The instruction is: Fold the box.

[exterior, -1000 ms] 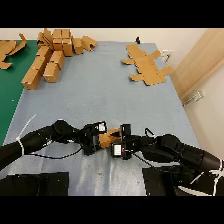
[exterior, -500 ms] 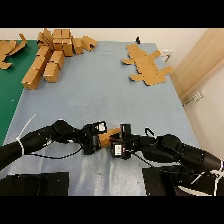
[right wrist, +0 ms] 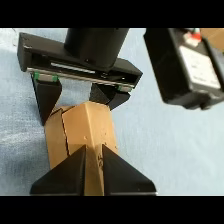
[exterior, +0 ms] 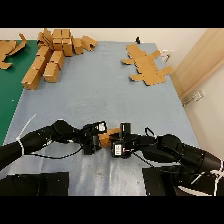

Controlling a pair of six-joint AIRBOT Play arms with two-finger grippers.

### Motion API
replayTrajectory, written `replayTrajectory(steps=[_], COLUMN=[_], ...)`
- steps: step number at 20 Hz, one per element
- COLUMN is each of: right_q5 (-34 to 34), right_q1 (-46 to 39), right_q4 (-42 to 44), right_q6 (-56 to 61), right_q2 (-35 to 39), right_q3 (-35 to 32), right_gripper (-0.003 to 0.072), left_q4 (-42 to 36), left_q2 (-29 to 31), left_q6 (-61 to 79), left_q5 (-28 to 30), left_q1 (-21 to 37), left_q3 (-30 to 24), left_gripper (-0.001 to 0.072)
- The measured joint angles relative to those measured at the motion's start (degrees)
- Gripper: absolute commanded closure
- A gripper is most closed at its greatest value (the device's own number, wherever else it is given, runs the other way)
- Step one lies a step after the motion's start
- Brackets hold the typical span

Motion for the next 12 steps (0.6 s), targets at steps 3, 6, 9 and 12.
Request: replayTrajectory(steps=[3,6,9,12], right_q5=[0.2,0.5,0.5,0.5], right_q1=[0.0,0.0,0.0,0.0], right_q4=[-0.5,-0.8,-0.9,-0.9], right_q6=[0.0,0.0,0.0,0.0], right_q2=[-0.1,-0.3,-1.0,-1.8], right_q3=[0.0,0.0,0.0,0.0], right_gripper=[0.0566,0.0599,0.0602,0.0601], left_q4=[0.0,0.0,0.0,0.0], left_q2=[0.0,0.0,0.0,0.0], left_q6=[0.0,0.0,0.0,0.0], left_q5=[0.0,0.0,0.0,0.0], left_q1=[0.0,0.0,0.0,0.0], left_q3=[0.0,0.0,0.0,0.0], left_gripper=[0.0097,0.0097,0.0097,0.0097])
